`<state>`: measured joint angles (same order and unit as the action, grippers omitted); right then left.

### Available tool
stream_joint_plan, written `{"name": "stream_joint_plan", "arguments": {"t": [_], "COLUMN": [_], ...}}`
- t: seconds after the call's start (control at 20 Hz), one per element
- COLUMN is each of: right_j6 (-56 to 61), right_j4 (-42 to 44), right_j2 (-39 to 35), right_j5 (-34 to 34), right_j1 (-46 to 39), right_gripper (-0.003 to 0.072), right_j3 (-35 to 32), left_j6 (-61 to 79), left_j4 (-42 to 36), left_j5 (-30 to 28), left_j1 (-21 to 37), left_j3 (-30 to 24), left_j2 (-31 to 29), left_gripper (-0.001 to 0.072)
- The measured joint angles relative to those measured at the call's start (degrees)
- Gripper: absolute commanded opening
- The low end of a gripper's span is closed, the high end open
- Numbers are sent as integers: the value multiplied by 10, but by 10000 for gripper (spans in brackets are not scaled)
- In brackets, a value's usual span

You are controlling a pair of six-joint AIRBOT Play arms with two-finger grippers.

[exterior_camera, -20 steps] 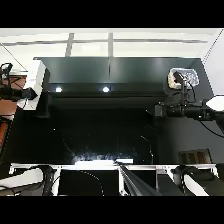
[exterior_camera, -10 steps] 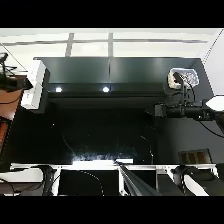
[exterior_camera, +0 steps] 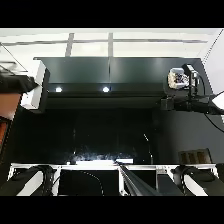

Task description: Fold the box and place the chain.

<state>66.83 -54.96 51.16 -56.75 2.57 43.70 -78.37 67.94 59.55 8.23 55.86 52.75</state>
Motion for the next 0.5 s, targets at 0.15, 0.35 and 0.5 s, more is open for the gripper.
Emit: {"name": "stream_joint_plan", "arguments": {"t": [0.15,0.35,0.5], "right_j6": [18,26,29], "right_j4": [-35,-55,-62], "right_j2": [-4,-6,-7], "right_j5": [45,75,82], "right_j1": [0,0,0], "right_gripper": [37,37,37], "right_j3": [-2,-5,-6], "left_j6": [-11,-23,-27], "left_j4": [7,16,17], "left_j5": [-82,-123,-136], "left_j1": [-90,-141,-153], "left_j3": [-133,-220,-240], "left_j2": [-103,-161,-174], "left_gripper": [26,27,27]}}
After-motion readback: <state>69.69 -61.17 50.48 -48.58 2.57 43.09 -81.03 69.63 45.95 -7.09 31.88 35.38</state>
